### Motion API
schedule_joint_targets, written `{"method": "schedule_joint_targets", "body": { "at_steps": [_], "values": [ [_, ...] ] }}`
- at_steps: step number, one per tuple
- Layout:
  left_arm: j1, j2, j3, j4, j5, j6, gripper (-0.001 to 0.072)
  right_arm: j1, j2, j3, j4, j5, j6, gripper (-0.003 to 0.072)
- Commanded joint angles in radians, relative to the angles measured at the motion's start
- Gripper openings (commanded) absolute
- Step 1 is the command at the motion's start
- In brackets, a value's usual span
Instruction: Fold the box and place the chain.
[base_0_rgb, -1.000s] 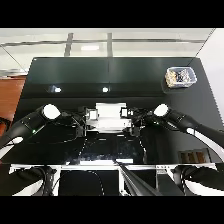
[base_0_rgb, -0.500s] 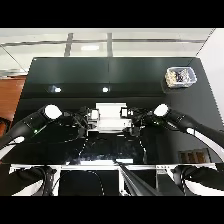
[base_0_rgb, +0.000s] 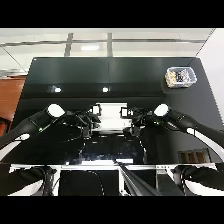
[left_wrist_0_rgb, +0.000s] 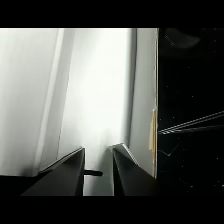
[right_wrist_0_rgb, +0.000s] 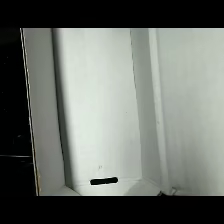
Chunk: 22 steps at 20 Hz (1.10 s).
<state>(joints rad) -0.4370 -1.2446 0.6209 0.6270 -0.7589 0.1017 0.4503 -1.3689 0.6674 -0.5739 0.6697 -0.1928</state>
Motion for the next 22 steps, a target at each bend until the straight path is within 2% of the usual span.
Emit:
{"method": "schedule_joint_targets", "body": {
  "at_steps": [1,3,4,5,6,7,8,9,10,11,12,14,15,16,17,19,22],
  "values": [
    [0.0,-0.01,0.001,-0.018,0.0,0.0,0.0215,0.0,-0.001,0.0,0.0,-0.001,0.001,0.0241],
    [0.0,-0.01,0.001,-0.018,-0.001,0.001,0.01,0.0,-0.001,0.0,0.0,-0.001,0.001,0.0241],
    [0.0,-0.01,0.001,-0.018,-0.001,0.002,0.0095,0.0,-0.001,0.0,0.0,-0.001,0.001,0.0241],
    [0.0,-0.01,0.001,-0.018,-0.001,0.005,0.003,0.0,-0.001,0.0,0.0,-0.001,0.001,0.0241],
    [0.0,-0.01,0.001,-0.018,-0.001,0.005,0.0027,0.0,-0.001,0.0,0.0,-0.001,0.001,0.0241],
    [0.0,-0.01,0.001,-0.018,-0.001,0.005,0.0108,0.0,-0.001,0.0,0.0,-0.001,0.001,0.0241],
    [0.0,-0.01,0.001,-0.018,0.0,0.005,0.0252,0.0,-0.001,0.0,0.0,-0.001,0.001,0.0241],
    [0.0,-0.01,0.001,-0.018,-0.001,0.004,0.0296,0.0,-0.001,0.0,0.0,-0.001,0.001,0.0241],
    [0.0,-0.01,0.001,-0.018,-0.003,0.004,0.0291,0.0,-0.001,0.0,0.0,-0.001,0.001,0.0241],
    [0.0,-0.01,0.001,-0.018,-0.003,0.004,0.0216,0.0,-0.001,0.0,0.0,-0.001,0.001,0.0241],
    [0.0,-0.01,0.001,-0.018,-0.005,0.004,0.0107,0.0,-0.001,0.0,0.0,-0.001,0.001,0.0241],
    [0.001,-0.01,0.001,-0.018,-0.004,0.003,0.0292,0.0,-0.001,0.0,0.0,-0.001,0.001,0.0241],
    [0.002,-0.01,0.001,-0.011,-0.004,0.003,0.0289,0.0,-0.001,0.0,0.0,-0.001,0.001,0.0241],
    [0.002,-0.007,0.001,-0.006,-0.005,-0.002,0.0255,0.0,-0.001,0.0,0.0,-0.001,0.001,0.0241],
    [0.003,0.002,0.001,0.003,-0.006,-0.002,0.0146,0.0,-0.001,0.0,0.0,-0.001,0.001,0.0241],
    [0.008,0.044,0.003,0.077,-0.009,-0.042,0.0026,0.0,-0.001,0.0,0.0,-0.001,0.001,0.0241],
    [0.042,0.154,0.026,0.317,-0.027,-0.382,0.0025,0.0,-0.001,0.0,0.0,-0.001,0.001,0.0241]
  ]
}}
